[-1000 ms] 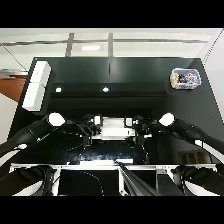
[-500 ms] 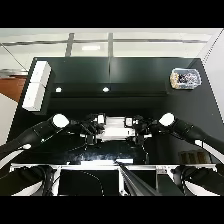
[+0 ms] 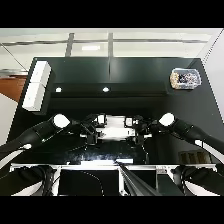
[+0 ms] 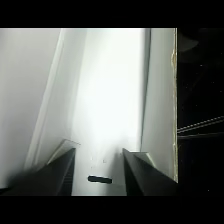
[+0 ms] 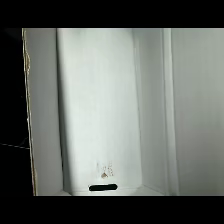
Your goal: Fold the box and place the chain.
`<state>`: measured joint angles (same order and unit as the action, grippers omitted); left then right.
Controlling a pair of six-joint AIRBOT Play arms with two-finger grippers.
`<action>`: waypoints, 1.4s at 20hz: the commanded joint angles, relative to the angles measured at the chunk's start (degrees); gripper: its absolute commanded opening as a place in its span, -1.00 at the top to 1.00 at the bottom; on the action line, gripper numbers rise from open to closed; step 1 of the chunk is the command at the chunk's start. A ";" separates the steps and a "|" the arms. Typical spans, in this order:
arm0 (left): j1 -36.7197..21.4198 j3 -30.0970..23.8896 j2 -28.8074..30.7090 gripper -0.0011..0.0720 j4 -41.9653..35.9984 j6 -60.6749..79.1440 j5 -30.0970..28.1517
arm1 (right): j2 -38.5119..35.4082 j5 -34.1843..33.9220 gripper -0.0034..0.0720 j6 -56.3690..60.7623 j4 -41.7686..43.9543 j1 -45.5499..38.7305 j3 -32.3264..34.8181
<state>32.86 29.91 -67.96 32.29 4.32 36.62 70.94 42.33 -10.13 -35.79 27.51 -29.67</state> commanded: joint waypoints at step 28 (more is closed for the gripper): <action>-35.50 -6.71 1.73 0.89 11.45 -74.18 24.92 | 0.04 0.07 -0.49 0.02 0.07 0.00 0.04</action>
